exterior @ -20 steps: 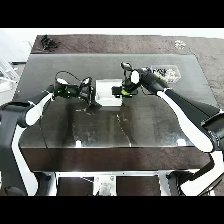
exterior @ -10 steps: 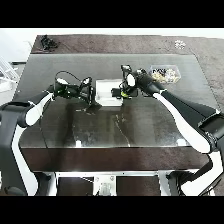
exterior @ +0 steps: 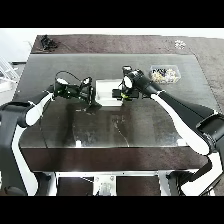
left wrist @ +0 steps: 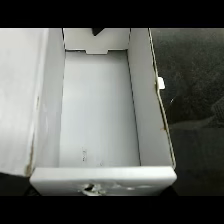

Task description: Fold the box and place the chain.

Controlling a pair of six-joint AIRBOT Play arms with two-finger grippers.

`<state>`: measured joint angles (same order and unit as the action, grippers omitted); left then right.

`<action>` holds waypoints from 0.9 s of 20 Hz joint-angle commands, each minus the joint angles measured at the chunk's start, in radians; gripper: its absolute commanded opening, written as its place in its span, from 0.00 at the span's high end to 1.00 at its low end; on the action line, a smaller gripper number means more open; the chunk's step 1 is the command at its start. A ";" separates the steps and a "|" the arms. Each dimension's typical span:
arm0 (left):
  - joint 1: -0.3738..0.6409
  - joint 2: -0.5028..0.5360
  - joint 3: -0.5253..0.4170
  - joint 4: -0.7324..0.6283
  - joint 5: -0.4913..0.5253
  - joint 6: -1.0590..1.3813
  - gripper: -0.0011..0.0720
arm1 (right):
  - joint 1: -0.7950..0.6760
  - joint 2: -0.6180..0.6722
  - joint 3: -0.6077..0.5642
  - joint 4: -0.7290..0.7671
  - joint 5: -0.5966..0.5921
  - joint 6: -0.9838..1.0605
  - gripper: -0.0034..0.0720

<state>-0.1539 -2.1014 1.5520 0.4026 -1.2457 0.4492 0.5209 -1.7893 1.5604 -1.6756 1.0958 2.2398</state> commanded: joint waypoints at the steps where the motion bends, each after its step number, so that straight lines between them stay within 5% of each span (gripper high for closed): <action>1: 0.000 0.000 0.000 0.001 -0.001 0.000 0.93 | -0.002 0.000 0.002 -0.028 0.005 0.039 0.51; 14: 0.000 0.000 0.000 0.001 0.000 0.000 0.93 | 0.007 -0.106 0.141 0.000 0.084 0.035 0.58; 18: 0.000 0.000 0.000 0.001 0.000 0.000 0.93 | 0.006 -0.111 0.141 -0.001 0.085 0.026 0.73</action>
